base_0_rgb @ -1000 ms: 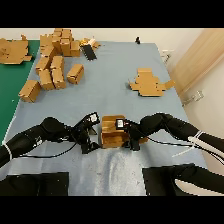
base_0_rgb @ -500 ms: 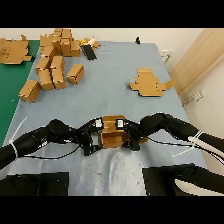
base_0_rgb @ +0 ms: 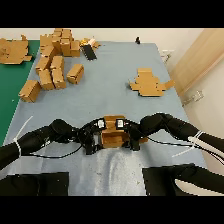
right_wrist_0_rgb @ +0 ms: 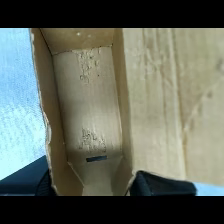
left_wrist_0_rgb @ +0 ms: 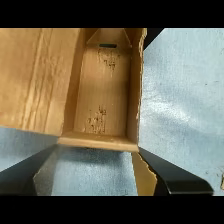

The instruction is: Fold the box.

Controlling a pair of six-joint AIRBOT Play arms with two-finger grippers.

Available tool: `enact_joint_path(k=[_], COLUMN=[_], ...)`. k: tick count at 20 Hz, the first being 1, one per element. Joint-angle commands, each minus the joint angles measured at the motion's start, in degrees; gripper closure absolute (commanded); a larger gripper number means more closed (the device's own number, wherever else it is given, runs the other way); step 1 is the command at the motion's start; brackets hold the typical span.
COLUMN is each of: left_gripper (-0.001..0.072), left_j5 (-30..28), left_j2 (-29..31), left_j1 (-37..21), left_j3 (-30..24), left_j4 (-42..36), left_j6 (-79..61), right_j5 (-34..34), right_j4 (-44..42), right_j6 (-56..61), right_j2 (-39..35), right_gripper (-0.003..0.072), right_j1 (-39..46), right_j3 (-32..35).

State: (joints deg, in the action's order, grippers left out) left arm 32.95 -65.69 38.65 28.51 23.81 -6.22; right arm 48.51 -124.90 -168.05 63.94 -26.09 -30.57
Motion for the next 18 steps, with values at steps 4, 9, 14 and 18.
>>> enact_joint_path(k=[4, 9, 14, 18], left_gripper=[0.0017, 0.0018, 0.0018, 0.0018], left_j5=[-1.31, -1.20, -1.29, -0.96], left_j2=[-0.17, -2.67, -2.80, -3.54], left_j1=[2.08, 2.10, 2.10, 2.12], left_j3=[0.11, 0.31, 0.90, 1.33], left_j4=[-0.02, -0.04, -0.04, -0.04], left_j6=[-0.85, -2.29, -2.38, -3.74], right_j5=[0.00, 0.02, -0.02, 0.00], right_j4=[0.00, 0.00, 0.00, 0.00], right_j6=[0.02, 0.02, 0.02, 0.02], right_j2=[0.02, 0.02, 0.02, 0.02], right_gripper=[0.0187, 0.0187, 0.0187, 0.0187], right_j1=[-0.04, -0.04, -0.04, -0.04], right_j3=[0.00, 0.00, 0.00, 0.00])
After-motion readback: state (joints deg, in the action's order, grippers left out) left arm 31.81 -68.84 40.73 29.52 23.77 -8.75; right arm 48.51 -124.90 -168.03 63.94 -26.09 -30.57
